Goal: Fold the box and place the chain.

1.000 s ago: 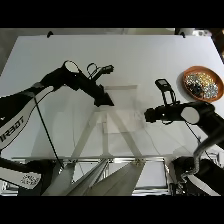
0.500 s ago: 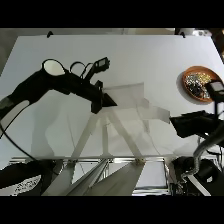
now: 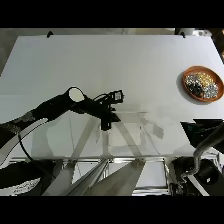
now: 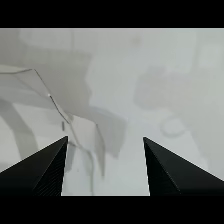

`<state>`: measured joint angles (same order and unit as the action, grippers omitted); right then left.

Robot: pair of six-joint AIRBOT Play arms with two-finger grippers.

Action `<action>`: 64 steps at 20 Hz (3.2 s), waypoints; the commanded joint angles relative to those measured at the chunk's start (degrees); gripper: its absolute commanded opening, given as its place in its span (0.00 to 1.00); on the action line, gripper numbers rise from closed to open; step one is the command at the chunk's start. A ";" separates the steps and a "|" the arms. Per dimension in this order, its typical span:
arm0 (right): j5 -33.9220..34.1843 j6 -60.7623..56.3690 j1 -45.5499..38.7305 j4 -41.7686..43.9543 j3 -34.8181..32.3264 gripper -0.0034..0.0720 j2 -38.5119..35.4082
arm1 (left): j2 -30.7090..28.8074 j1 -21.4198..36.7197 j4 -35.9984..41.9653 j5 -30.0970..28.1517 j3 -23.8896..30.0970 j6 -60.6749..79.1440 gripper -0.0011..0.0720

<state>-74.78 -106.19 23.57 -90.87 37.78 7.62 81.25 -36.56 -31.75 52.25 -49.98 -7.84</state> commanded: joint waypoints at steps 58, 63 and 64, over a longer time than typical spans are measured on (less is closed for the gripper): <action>4.15 -0.26 -0.02 -0.90 0.04 0.75 -0.33 | 9.51 -0.68 6.88 -9.51 0.42 15.19 0.02; 4.15 -0.26 -0.02 -2.16 0.04 0.75 -0.33 | 8.85 -0.68 6.86 -8.24 0.42 15.32 0.02; 4.15 -0.26 0.00 -2.40 0.04 0.75 -0.33 | 8.39 -0.68 6.84 -8.31 0.42 15.34 0.02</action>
<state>-70.61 -106.48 23.57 -92.44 37.78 7.35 90.37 -37.23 -25.08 43.09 -49.56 7.46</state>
